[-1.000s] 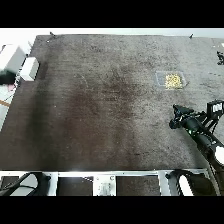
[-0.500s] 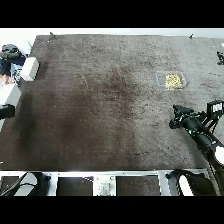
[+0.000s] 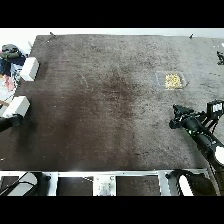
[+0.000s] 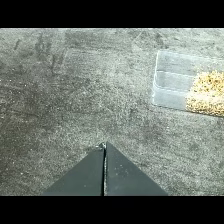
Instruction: Fold the box and place the chain.
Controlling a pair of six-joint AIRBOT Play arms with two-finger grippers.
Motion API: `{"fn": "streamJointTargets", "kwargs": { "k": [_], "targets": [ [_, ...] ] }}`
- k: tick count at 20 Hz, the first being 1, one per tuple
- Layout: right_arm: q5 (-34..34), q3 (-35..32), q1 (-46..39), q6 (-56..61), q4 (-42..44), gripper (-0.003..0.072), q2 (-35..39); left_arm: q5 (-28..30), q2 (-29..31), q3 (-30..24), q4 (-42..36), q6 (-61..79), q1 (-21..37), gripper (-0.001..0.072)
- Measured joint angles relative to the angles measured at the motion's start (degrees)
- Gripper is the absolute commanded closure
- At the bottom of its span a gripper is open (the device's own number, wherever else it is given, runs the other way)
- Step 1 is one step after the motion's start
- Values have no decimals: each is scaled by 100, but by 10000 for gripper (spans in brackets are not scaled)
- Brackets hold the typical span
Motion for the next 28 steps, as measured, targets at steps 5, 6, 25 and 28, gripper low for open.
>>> {"fn": "streamJointTargets", "kwargs": {
  "k": [5,6,25,28],
  "targets": [
    [0,0,0,0,0,674,0,-17,-367,90,15,214,0,702],
    [0,0,0,0,0,674,0,-13,-431,142,17,238,0,702],
    [0,0,0,0,2,674,0,87,-1574,1078,450,291,0,702],
    [0,0,0,0,0,674,0,122,-1659,1126,494,291,0,701]
  ]
}}
